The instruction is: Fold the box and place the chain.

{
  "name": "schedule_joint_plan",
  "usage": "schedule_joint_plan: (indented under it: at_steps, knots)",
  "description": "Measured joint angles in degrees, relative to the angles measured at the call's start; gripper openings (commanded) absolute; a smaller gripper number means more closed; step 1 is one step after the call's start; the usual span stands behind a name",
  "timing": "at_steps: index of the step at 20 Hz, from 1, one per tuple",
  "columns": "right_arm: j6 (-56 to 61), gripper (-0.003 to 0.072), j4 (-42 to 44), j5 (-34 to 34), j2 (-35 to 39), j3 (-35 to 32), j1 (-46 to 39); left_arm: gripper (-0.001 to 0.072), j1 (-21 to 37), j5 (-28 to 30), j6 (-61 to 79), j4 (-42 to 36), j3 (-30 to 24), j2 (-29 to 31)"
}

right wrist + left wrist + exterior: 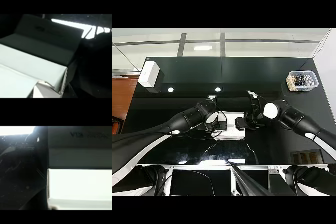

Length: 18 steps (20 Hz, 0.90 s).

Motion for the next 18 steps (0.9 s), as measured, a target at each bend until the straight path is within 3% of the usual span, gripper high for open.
schedule_joint_plan:
  at_steps: [8, 12, 13, 18]
  knots:
    - [14.53, 0.0420, -11.93, 5.09, -0.81, 1.84, 5.03, 0.0025, 0.00, 0.00, -0.11, -0.02, 0.00, 0.00]
    - [17.59, 0.0420, -13.81, 7.58, -3.37, 3.80, 7.04, 0.0025, 0.00, 0.00, 0.00, -0.02, 0.00, 0.00]
    - [18.08, 0.0363, -14.05, 7.80, -4.07, 4.37, 7.48, 0.0025, 0.00, 0.00, 0.02, -0.02, 0.00, 0.00]
    - [20.94, 0.0359, -14.69, 8.59, -6.88, 6.88, 8.72, 0.0025, 0.00, 0.00, 0.02, -0.02, 0.00, 0.00]
